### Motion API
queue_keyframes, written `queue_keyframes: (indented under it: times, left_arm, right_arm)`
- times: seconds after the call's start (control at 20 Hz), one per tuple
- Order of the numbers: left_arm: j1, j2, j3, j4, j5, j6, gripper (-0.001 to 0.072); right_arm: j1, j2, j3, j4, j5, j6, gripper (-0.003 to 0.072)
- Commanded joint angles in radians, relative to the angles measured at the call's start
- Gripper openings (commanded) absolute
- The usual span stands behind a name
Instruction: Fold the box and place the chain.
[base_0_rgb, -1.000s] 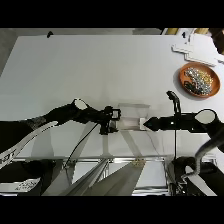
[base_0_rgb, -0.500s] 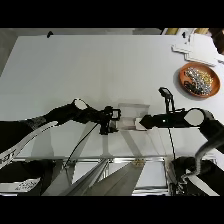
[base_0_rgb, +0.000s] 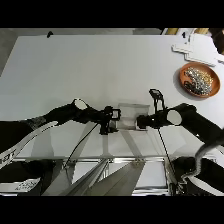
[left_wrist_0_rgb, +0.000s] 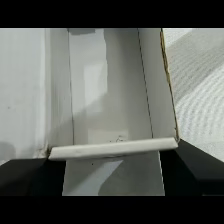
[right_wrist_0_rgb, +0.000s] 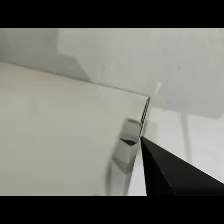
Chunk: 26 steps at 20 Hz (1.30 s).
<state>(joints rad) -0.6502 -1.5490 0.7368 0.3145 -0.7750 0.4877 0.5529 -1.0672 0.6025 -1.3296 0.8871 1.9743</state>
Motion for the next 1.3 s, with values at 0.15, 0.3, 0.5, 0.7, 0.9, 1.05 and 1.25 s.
queue_keyframes:
  times: [0.15,0.3,0.5,0.7,0.9,1.05,1.25]
  left_arm:
    - [0.001,0.000,0.000,0.000,0.000,0.002,0.0208]
    - [0.001,0.000,0.000,0.000,0.000,0.002,0.0208]
    - [0.001,0.000,0.000,0.000,0.000,0.002,0.0208]
    - [0.001,0.000,0.000,0.000,0.000,0.002,0.0208]
    - [0.001,0.000,0.000,0.000,0.000,0.002,0.0208]
    - [0.001,0.000,0.000,0.000,0.000,0.002,0.0208]
    - [0.001,0.000,0.000,0.000,0.000,0.002,0.0208]
  right_arm:
    - [0.071,-0.131,0.102,-0.137,0.072,0.218,0.0413]
    - [0.071,-0.137,0.102,-0.158,0.097,0.230,0.0371]
    - [0.071,-0.137,0.102,-0.159,0.102,0.278,0.0215]
    - [0.071,-0.137,0.102,-0.159,0.113,0.277,0.0031]
    - [0.071,-0.137,0.113,-0.170,0.153,0.277,0.0317]
    - [0.069,-0.137,0.129,-0.201,0.199,0.278,0.0316]
    - [0.069,-0.157,0.129,-0.214,0.190,0.289,0.0316]
